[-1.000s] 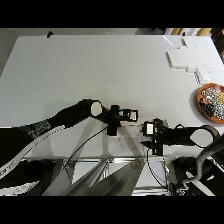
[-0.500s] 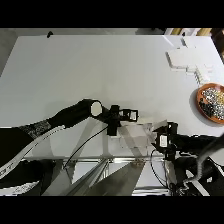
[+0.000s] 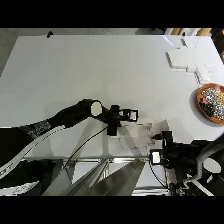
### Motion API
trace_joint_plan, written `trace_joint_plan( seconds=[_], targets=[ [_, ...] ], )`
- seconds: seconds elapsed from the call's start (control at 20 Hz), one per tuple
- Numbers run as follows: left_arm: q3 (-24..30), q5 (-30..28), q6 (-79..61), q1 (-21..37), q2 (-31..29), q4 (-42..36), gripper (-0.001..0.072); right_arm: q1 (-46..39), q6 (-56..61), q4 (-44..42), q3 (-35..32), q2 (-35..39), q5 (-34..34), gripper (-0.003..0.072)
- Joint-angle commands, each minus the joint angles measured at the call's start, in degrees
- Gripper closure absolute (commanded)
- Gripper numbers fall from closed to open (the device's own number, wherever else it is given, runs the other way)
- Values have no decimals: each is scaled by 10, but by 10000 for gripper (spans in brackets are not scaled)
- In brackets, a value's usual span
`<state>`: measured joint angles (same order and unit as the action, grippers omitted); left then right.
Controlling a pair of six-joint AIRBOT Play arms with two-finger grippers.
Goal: Fold the box and place the chain.
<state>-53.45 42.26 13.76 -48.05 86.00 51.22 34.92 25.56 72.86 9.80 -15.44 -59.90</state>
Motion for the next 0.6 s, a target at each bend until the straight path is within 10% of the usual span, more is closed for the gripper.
trace_joint_plan(
  seconds=[0.0, 0.55],
  targets=[
    [0, 0, 0, 0, 0, 0, 700, 5, 12, 27, -17, -16, 79, -5],
    [0, 0, 0, 0, 0, 0, 700, -138, -122, -80, 69, -167, 116, -5]
  ],
)
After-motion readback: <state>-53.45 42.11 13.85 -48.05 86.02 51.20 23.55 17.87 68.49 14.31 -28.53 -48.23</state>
